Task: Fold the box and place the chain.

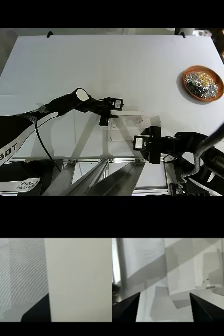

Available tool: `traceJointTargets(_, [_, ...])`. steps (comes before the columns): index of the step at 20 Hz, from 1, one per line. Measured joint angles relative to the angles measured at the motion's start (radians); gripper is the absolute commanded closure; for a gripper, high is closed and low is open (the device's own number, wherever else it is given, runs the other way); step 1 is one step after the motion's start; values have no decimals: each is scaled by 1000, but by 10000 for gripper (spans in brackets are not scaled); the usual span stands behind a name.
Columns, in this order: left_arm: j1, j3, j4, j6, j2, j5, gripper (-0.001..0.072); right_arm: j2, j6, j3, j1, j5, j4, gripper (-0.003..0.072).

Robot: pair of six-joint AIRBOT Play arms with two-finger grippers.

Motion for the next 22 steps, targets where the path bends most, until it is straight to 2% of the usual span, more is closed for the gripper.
traceJointTargets(4, [0, 0, 0, 0, 0, 0, 697, -57, -2, -21, -24, -93, -70, -7])
traceJointTargets(10, [0, 0, 0, 0, 0, 0, 697, -132, -6, -56, -116, -201, -95, -6])
traceJointTargets(17, [0, 0, 0, 0, 0, 0, 697, -177, -51, -63, -134, -243, -61, -5])
traceJointTargets(22, [0, 0, 0, 0, 0, 0, 697, -137, -60, -63, -134, -228, -44, 16])
